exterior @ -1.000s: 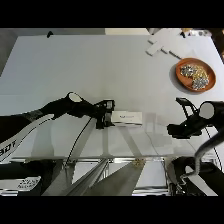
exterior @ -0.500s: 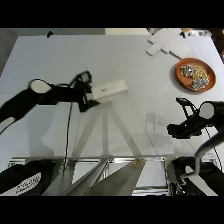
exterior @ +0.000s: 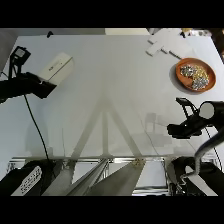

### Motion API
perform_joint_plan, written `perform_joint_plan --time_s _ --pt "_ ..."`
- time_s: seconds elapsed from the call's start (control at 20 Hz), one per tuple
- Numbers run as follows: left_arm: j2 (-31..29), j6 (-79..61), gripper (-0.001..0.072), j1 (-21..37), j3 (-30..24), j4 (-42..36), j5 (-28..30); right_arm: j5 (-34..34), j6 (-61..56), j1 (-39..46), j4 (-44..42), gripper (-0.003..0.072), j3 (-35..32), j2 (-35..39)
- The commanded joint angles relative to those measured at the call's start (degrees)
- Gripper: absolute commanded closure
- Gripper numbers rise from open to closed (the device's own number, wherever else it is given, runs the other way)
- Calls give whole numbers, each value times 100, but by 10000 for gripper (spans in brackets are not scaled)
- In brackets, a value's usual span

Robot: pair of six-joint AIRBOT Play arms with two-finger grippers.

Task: Fold the box and place the chain.

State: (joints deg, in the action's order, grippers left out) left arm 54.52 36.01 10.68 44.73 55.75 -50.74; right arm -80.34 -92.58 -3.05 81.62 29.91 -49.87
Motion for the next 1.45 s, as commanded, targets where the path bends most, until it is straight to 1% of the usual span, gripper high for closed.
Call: perform_joint_plan --time_s 0.0,0.2,0.3,0.4,0.45,0.5,0.55,0.6,0.65,0.7,1.05,1.4 --pt "-66 1163 705 568 -39 848 -616 0 0 2 0 669 -2 -2" --pt "-35 1711 703 789 -136 1657 -1187 -2 0 2 0 669 -2 -2" --pt "4 1845 687 789 -199 1867 -1327 -2 0 2 0 669 -2 0" --pt "7 1845 600 789 -363 1871 -1340 -2 0 2 0 669 -2 -2" --pt "7 1843 531 789 -481 1871 -1331 0 0 2 0 669 -2 -2" --pt "7 1840 396 789 -608 1878 -1320 0 0 2 0 669 -2 0" --pt "7 1843 283 789 -710 1904 -1300 0 0 2 0 669 -2 -2" --pt "7 1843 223 787 -785 1910 -1283 -2 0 2 0 669 -2 -2" --pt "7 1840 131 787 -826 1917 -1281 0 0 2 0 669 -2 -2" --pt "2 1845 20 787 -828 1950 -1292 0 0 2 0 669 -2 -2" --pt "-101 1941 12 778 -826 1954 -1375 -2 0 2 0 669 -2 -2" --pt "-1058 1952 12 776 -828 1952 -1154 0 0 2 0 669 -2 -2"
